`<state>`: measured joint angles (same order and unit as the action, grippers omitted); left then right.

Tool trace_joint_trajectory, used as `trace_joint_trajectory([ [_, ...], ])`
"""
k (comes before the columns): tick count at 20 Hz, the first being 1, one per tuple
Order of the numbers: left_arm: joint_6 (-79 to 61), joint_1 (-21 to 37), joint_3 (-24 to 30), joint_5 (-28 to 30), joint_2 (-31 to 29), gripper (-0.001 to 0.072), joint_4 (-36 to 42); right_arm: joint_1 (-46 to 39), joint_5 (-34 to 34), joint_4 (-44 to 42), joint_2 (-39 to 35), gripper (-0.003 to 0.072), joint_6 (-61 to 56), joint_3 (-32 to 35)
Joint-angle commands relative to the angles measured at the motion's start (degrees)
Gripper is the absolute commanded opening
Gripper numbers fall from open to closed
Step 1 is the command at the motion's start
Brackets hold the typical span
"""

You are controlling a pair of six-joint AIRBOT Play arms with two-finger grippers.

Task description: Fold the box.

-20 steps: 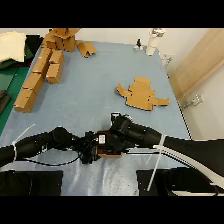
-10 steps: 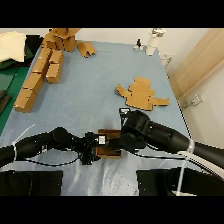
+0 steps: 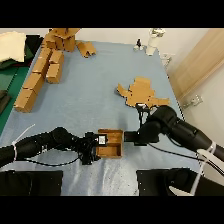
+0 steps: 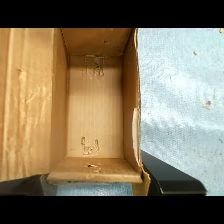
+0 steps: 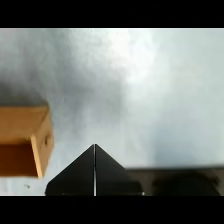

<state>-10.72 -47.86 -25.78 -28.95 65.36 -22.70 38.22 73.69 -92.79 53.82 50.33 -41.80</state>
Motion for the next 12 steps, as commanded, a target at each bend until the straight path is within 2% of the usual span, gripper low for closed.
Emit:
trace_joint_trajectory([
  [1,0.02,0.02,0.0,0.02,0.0,0.056,-0.02,-19.74,-20.26,-29.07,4.39,0.0002,33.64,5.62],
  [3,0.02,0.02,0.0,0.02,0.0,0.056,-0.02,-28.28,-20.2,-46.77,10.71,0.0002,51.63,4.85],
  [6,0.02,0.02,0.0,0.02,0.0,0.056,-0.02,-31.39,-8.96,-62.25,19.91,0.0002,70.97,1.9],
  [8,0.02,0.02,0.0,0.02,0.0,0.056,-0.02,-29.59,-1.75,-66.2,22.45,0.0002,78.55,1.36],
  [12,0.02,0.02,0.0,0.02,0.0,0.056,-0.02,-25.03,1.49,-64.11,20.17,0.0002,84.37,4.17],
])
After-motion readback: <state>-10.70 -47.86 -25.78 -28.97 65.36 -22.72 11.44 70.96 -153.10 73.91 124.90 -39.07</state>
